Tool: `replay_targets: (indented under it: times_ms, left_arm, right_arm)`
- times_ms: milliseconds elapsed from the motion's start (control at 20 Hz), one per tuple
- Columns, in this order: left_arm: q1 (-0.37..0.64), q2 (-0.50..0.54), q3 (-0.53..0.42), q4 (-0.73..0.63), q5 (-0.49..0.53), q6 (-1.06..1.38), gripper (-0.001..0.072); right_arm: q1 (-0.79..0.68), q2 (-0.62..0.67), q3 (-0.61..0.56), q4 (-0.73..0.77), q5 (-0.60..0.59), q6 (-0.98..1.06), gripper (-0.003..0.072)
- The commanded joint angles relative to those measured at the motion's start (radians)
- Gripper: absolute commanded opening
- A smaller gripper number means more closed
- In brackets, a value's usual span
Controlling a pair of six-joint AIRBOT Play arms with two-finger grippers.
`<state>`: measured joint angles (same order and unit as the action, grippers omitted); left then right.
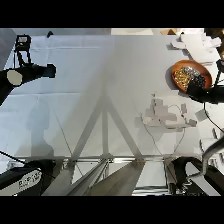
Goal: Fold the box and place the chain.
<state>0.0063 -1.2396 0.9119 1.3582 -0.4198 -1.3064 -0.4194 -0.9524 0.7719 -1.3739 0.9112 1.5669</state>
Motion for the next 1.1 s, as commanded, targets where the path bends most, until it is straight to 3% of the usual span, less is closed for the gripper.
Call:
replay_targets:
  times_ms: [0,100,200,400,550,700,800,1050]
  left_arm:
    - [-0.001,0.0,0.0,0.0,0.0,0.0,0.0645]
    - [-0.001,0.0,0.0,0.0,0.0,0.0,0.0645]
    - [-0.001,0.0,0.0,0.0,0.0,0.0,0.0645]
    - [-0.001,0.0,0.0,0.0,0.0,0.0,0.0645]
    - [-0.001,0.0,0.0,0.0,0.0,0.0,0.0645]
    - [-0.001,0.0,0.0,0.0,0.0,0.0,0.0645]
    - [-0.001,0.0,0.0,0.0,0.0,0.0,0.0645]
    - [-0.001,0.0,0.0,0.0,0.0,0.0,0.0645]
  right_arm:
    - [0.0,0.0,0.001,-0.003,-0.089,-0.001,0.0013]
    - [0.0,0.0,0.001,-0.015,-0.116,-0.03,0.0046]
    - [0.0,0.0,0.003,-0.022,-0.112,-0.106,0.0274]
    - [0.0,-0.003,0.055,-0.117,-0.036,-0.11,0.0287]
    - [-0.001,-0.021,0.124,-0.246,0.048,-0.092,0.0288]
    - [0.0,-0.082,0.184,-0.417,0.164,-0.074,0.035]
    - [-0.001,-0.117,0.195,-0.519,0.215,-0.072,0.035]
    - [-0.149,-0.176,0.198,-0.506,0.24,-0.073,0.035]
